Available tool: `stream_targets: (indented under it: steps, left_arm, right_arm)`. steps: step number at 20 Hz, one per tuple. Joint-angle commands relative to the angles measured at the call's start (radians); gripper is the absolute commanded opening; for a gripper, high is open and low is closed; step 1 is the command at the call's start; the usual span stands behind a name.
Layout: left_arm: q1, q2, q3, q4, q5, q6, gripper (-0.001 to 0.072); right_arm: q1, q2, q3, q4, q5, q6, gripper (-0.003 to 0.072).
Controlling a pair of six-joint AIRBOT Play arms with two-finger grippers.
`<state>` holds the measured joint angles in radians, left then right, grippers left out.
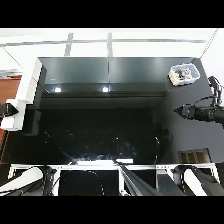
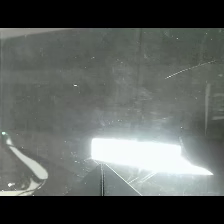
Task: Fold the box and place the chain.
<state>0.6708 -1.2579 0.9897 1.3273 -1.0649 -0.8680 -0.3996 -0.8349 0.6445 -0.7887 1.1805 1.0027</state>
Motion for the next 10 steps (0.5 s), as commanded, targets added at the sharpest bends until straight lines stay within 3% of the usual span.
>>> stream_targets:
  steps: [1, 3, 4, 5, 10]
  left_arm:
    - [-0.055, -0.078, 0.044, -0.027, 0.040, 0.043, 0.0281]
    - [-0.067, -0.110, 0.082, -0.023, 0.048, -0.022, 0.0293]
    - [-0.068, -0.118, 0.106, -0.024, 0.045, -0.046, 0.0382]
    - [-0.070, -0.120, 0.138, -0.030, 0.034, -0.065, 0.0716]
    - [-0.139, -0.118, 0.463, -0.100, -0.053, -0.258, 0.0667]
  right_arm:
    - [0.000, 0.000, 0.000, 0.002, 0.006, 0.021, 0.0020]
    - [0.000, 0.000, 0.000, 0.003, 0.010, 0.024, 0.0020]
    - [0.000, 0.000, 0.000, 0.003, 0.012, 0.024, 0.0020]
    - [0.000, 0.000, 0.000, 0.002, 0.012, 0.024, 0.0020]
    - [0.000, 0.000, 0.000, 0.008, 0.011, 0.024, 0.0020]
